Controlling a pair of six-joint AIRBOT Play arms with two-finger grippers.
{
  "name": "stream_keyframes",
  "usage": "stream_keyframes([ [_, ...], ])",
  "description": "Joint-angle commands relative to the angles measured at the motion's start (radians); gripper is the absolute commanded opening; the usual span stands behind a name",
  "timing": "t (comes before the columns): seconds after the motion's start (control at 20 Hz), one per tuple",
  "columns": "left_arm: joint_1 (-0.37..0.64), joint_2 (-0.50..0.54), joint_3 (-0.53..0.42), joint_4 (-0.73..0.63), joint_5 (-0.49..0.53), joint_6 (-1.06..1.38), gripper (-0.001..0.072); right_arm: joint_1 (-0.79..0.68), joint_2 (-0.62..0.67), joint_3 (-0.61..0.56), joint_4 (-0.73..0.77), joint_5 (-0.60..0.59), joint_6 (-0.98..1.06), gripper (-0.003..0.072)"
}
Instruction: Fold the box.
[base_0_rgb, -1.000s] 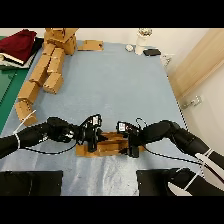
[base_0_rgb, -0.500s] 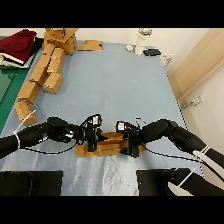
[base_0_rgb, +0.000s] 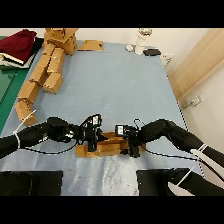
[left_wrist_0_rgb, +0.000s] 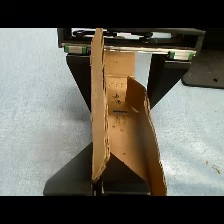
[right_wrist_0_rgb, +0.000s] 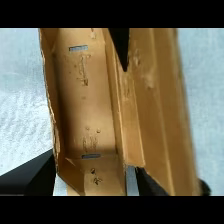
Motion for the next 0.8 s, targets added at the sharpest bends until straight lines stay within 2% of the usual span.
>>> stream_keyframes([
  [0.0, 0.000, 0.000, 0.000, 0.000, 0.000, 0.000, 0.0013, -0.001, -0.028, 0.000, 0.015, 0.009, -0.017, 0.0708],
  [0.75, 0.000, 0.000, 0.000, 0.000, 0.000, 0.000, 0.0013, 0.000, -0.038, -0.021, 0.021, 0.029, -0.017, 0.0707],
])
